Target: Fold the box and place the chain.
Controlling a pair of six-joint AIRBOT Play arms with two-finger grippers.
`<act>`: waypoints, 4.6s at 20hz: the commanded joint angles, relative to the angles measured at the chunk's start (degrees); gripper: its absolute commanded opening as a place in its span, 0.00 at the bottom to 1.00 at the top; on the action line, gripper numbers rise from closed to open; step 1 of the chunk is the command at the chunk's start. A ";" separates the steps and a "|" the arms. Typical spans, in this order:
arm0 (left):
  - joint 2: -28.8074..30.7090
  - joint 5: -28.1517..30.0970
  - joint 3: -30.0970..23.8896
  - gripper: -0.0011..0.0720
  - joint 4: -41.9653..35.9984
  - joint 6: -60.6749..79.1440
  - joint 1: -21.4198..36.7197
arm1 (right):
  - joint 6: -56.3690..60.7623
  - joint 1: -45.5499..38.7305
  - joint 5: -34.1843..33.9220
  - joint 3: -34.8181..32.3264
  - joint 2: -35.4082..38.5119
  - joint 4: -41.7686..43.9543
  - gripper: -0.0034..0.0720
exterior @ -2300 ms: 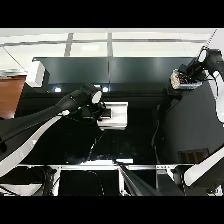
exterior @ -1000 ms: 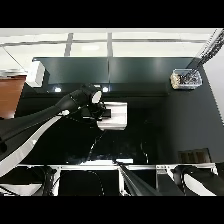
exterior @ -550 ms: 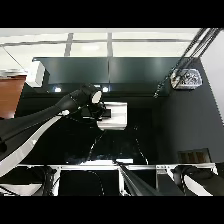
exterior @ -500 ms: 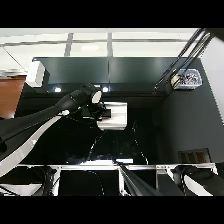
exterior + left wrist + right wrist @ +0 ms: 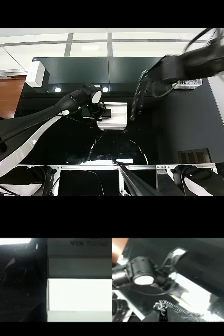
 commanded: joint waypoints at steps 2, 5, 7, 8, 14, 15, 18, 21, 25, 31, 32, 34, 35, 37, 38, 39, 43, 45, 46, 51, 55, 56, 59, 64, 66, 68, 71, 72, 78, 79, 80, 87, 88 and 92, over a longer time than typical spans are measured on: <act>-0.02 0.02 0.02 0.05 0.00 0.00 -0.02 | -1.22 5.90 -8.00 -4.02 -2.58 3.19 0.07; -0.02 0.00 0.02 0.05 0.02 0.00 -0.02 | -1.44 7.93 -8.20 -4.20 -5.46 2.27 0.07; -0.02 0.04 0.02 0.05 0.02 0.00 -0.02 | -1.25 9.05 -7.89 -6.03 -6.64 -1.75 0.07; -0.02 0.07 0.02 0.05 0.02 0.00 -0.02 | -0.13 8.98 -7.30 -7.26 -6.67 -4.66 0.07; -0.02 0.04 0.02 0.05 0.02 0.00 0.00 | 2.86 8.68 -7.32 -15.89 -6.67 -7.76 0.07; -0.02 0.04 0.02 0.05 0.02 0.00 -0.02 | 2.89 9.44 -8.98 -17.42 -6.67 -6.69 0.07; -0.02 0.15 0.02 0.05 0.02 0.00 -0.02 | 2.89 11.63 -15.85 -20.63 -7.06 -3.39 0.07; -0.02 0.20 0.02 0.05 0.02 0.00 -0.02 | 2.91 12.90 -20.46 -21.77 -8.50 -0.68 0.07; -0.02 0.20 0.02 0.05 0.02 0.00 -0.02 | 4.85 12.59 -20.26 -21.92 -9.40 -5.31 0.40; -0.02 0.22 0.02 0.05 0.00 0.00 -0.02 | 6.10 -3.43 -13.70 -22.12 -3.15 -26.53 0.50; -0.02 0.22 0.02 0.05 0.02 0.00 -0.02 | 7.52 -7.56 -14.47 -23.41 -3.17 -33.66 0.50; -0.02 0.22 0.02 0.05 0.02 0.00 -0.02 | 14.97 -14.49 -22.23 -29.09 -3.74 -43.78 0.50; -0.02 0.22 0.02 0.05 0.00 0.00 -0.02 | 19.39 -17.62 -27.65 -32.48 -4.52 -44.89 0.65; -0.02 0.20 0.02 0.05 0.00 0.00 -0.02 | 21.55 -21.44 -34.99 -35.39 -8.52 -40.89 0.98; -0.02 0.15 0.02 0.05 0.00 0.00 -0.02 | 21.88 -22.47 -37.57 -34.60 -11.80 -39.21 0.98; -0.02 0.15 0.02 0.05 0.02 0.00 -0.02 | 23.50 -23.12 -39.32 -32.94 -14.99 -38.71 0.98; -0.02 0.20 0.02 0.05 0.02 0.00 -0.02 | 24.20 -23.61 -36.92 -19.45 -29.81 -35.60 0.98; -0.02 0.15 0.02 0.05 0.02 -0.02 -0.02 | 24.17 -23.61 -34.88 -13.68 -35.60 -31.71 0.97; -0.02 0.17 0.02 0.05 0.00 0.00 -0.02 | 24.15 -23.58 -34.58 -11.78 -37.44 -30.29 0.97; -0.02 0.24 0.02 0.05 0.02 0.00 -0.02 | 23.76 -24.00 -30.51 -10.05 -38.05 -29.29 0.07; -0.02 0.22 0.02 0.05 0.02 0.00 -0.02 | 11.32 -23.23 -22.47 -10.14 -28.55 -28.72 0.07; -0.02 0.22 0.02 0.05 0.02 0.00 -0.02 | 7.93 -22.53 -20.04 -10.25 -24.57 -28.44 0.07; -0.02 0.26 0.02 0.05 0.02 0.00 -0.02 | 2.19 -19.91 -15.04 -10.27 -10.54 -25.35 0.07; -0.02 0.24 0.02 0.05 0.04 0.00 -0.02 | 0.46 -16.76 -14.58 -9.31 7.69 -14.43 0.07; -0.02 0.22 0.02 0.05 0.02 0.00 -0.02 | -0.09 -15.37 -13.18 -7.61 10.75 -8.44 0.07; -0.02 0.24 0.02 0.05 0.02 0.00 -0.02 | -1.14 -13.81 -12.04 -6.23 11.28 -1.18 0.07; -0.02 0.42 0.02 0.05 0.02 0.00 -0.02 | -3.85 -12.48 -14.05 -4.46 11.28 9.53 0.07; -0.02 0.42 0.02 0.05 0.02 0.00 -0.02 | -4.55 -12.48 -14.84 -3.56 11.28 12.55 0.07; -0.02 0.39 0.02 0.05 0.02 0.00 -0.02 | -6.80 -11.17 -16.17 -0.92 11.08 24.24 0.07; -0.02 0.37 0.02 0.05 0.02 0.00 -0.02 | -6.78 -9.60 -16.20 -0.94 10.71 23.65 0.07; -0.02 0.39 0.02 0.05 0.00 0.00 -0.02 | -6.78 -6.97 -16.13 -0.98 10.03 21.68 0.07; -0.02 0.26 0.02 0.05 0.02 0.00 -0.02 | -3.32 2.91 -14.62 -0.98 3.56 11.78 0.07; -0.02 0.31 0.02 0.05 0.02 0.00 -0.02 | -3.32 2.93 -13.49 -1.20 3.34 10.97 0.07; -0.02 0.35 0.00 0.05 0.02 0.00 -0.02 | -0.59 5.79 -4.42 -7.96 3.34 -0.44 0.07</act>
